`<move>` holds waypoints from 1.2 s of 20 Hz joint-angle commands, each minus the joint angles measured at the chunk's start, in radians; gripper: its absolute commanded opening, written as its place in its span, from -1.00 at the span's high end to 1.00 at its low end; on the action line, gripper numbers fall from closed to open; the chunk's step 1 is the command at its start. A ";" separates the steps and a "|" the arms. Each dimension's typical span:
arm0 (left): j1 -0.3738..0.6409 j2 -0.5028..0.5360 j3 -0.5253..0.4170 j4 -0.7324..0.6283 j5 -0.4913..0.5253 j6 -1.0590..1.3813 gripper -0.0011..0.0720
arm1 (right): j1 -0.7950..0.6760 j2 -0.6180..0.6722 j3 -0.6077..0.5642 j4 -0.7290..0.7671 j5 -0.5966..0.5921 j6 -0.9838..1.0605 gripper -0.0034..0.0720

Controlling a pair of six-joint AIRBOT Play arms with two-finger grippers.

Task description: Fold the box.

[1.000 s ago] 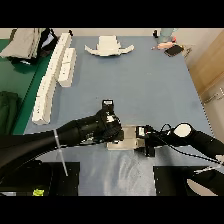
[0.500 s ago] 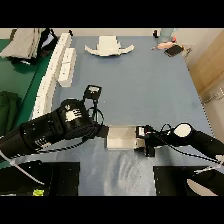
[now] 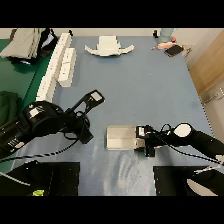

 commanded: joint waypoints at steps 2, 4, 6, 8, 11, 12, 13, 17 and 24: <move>0.246 0.106 -0.261 -0.404 0.217 0.682 -0.91 | 0.001 0.001 0.001 0.000 0.000 0.000 -0.43; 0.269 0.089 -0.342 -0.554 0.263 0.916 -0.91 | 0.001 0.001 0.001 0.000 0.000 0.001 -0.44; 0.260 0.054 -0.401 -0.703 0.290 1.200 -0.91 | 0.001 0.001 0.001 0.000 0.000 0.001 -0.44; 0.242 -0.008 -0.425 -0.803 0.333 1.351 -0.90 | 0.001 0.001 0.001 0.000 0.000 0.000 -0.44; 0.210 -0.120 -0.424 -0.901 0.417 1.416 -0.91 | 0.001 0.001 0.001 0.000 0.000 0.000 -0.44; 0.200 -0.150 -0.423 -0.919 0.447 1.416 -0.91 | 0.001 0.001 0.001 0.000 0.000 0.001 -0.44; 0.191 -0.175 -0.420 -0.922 0.462 1.416 -0.91 | 0.001 0.001 0.001 0.000 0.000 0.000 -0.44; 0.173 -0.219 -0.400 -0.987 0.494 1.418 -0.91 | 0.001 0.001 0.001 0.000 0.000 0.000 -0.44; 0.173 -0.286 -0.368 -1.032 0.484 1.442 -0.91 | 0.001 0.001 0.001 0.000 0.000 0.000 -0.43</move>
